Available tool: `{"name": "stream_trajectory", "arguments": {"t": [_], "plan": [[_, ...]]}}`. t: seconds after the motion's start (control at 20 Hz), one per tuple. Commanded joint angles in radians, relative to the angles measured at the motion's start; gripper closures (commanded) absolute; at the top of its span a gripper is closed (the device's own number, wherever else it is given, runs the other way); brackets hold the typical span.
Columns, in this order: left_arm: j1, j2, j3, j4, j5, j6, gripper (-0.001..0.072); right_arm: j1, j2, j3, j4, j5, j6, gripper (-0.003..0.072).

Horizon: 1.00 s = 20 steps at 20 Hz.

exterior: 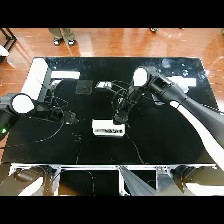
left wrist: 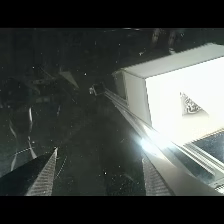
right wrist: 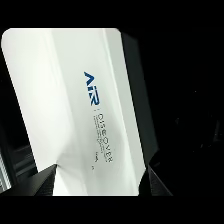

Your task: Fold the box and place the chain.

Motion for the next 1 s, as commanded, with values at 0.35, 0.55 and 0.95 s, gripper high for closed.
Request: {"name": "stream_trajectory", "arguments": {"t": [0.35,0.55,0.95], "plan": [[0.0,-0.001,0.0,0.0,0.008,0.0,0.0081,0.028,-0.003,-0.003,-0.048,-0.026,0.006,0.0158],[0.0,-0.001,0.0,0.001,0.007,0.0,0.0082,0.044,-0.003,-0.003,-0.05,-0.026,0.006,0.0327],[0.0,-0.001,0.0,0.0,0.006,0.0,0.0082,0.044,0.0,-0.002,-0.049,-0.024,0.055,0.0349]]}}
